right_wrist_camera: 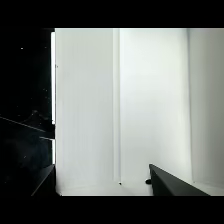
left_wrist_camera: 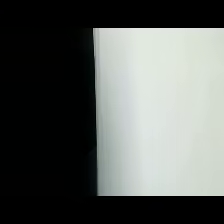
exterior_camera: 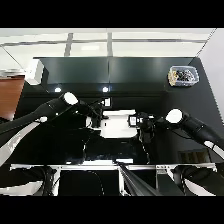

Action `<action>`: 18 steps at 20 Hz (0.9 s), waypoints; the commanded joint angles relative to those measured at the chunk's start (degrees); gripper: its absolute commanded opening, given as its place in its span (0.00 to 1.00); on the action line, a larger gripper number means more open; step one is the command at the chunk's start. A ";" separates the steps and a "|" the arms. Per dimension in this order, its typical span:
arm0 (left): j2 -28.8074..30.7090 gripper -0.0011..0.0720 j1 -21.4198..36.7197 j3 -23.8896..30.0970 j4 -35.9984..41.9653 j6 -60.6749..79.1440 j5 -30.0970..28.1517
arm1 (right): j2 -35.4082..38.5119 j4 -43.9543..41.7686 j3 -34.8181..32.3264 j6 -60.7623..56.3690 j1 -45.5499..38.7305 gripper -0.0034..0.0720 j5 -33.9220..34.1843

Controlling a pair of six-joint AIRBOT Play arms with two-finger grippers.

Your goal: Fold the box and place the chain.

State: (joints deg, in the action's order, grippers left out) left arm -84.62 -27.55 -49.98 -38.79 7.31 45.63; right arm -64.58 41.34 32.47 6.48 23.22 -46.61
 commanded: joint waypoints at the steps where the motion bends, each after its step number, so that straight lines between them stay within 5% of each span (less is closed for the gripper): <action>1: -0.04 0.05 -0.02 -0.07 -0.02 0.00 -0.02 | 1.25 -0.79 0.35 0.20 -1.31 0.98 0.83; 18: -0.04 0.05 -0.02 -0.83 -0.98 0.00 1.51 | 2.21 -9.94 0.48 6.21 -6.08 0.98 8.41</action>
State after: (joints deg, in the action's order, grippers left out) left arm -84.68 -27.55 -50.70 -39.07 7.25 46.94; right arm -62.33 33.06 32.91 11.79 17.45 -39.20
